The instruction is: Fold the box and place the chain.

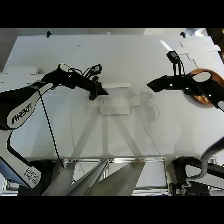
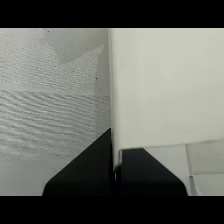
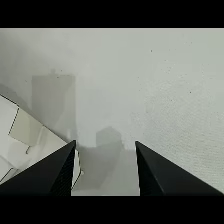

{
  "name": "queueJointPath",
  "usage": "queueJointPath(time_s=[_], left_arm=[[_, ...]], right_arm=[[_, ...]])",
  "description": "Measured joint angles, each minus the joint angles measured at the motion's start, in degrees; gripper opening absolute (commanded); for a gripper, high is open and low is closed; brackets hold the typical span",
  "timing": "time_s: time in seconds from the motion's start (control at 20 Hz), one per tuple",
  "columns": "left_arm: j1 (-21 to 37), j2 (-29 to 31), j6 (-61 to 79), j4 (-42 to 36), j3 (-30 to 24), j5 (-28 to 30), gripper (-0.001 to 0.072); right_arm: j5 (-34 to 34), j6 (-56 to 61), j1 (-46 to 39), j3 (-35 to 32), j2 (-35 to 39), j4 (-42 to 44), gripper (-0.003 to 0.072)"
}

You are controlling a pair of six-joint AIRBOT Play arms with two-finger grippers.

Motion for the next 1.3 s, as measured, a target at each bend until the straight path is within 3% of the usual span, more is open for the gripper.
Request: queueJointPath(time_s=[1.15,1.25,1.3], left_arm=[[0.00,-0.02,2.14,0.87,0.00,0.00,0.0010],[0.00,-0.02,2.14,0.87,0.02,0.00,0.0010],[0.00,-0.02,2.14,0.87,0.00,0.00,0.0010]], right_arm=[[-0.04,-0.13,0.00,0.07,0.00,2.14,0.0419],[0.96,-2.25,0.00,0.81,0.17,3.26,0.0602],[2.67,-4.42,0.00,1.55,0.48,3.61,0.0628]])
